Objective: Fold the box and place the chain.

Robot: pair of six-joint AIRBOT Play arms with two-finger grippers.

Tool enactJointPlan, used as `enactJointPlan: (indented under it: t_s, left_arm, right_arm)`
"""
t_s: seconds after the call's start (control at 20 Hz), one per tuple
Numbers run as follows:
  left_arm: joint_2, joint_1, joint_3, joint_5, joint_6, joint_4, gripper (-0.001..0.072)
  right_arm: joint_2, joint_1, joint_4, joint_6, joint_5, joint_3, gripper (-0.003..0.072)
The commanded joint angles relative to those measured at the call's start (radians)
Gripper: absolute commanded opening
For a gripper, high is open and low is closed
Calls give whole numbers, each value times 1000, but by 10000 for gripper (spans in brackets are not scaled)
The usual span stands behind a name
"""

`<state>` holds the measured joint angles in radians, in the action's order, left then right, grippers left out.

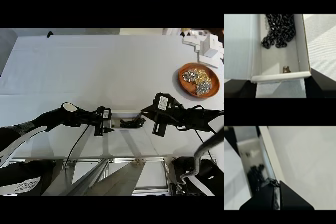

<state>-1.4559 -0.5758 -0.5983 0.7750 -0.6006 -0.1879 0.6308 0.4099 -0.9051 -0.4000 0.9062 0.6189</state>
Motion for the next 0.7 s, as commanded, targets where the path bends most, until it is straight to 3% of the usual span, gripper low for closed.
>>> enactJointPlan:
  t_s: [0.0,0.15,0.55,0.6,0.65]
  left_arm:
    - [1,1,0,0,0,0,66]
    - [1,1,0,0,0,0,66]
    - [1,1,0,0,0,0,66]
    - [1,1,0,0,0,0,66]
    - [1,1,0,0,0,0,66]
  right_arm:
    - [10,106,157,66,-87,21,18]
    - [73,140,206,87,-109,21,18]
    - [251,140,132,74,-106,20,24]
    - [263,140,122,51,-106,20,70]
    - [276,140,107,25,-99,20,167]
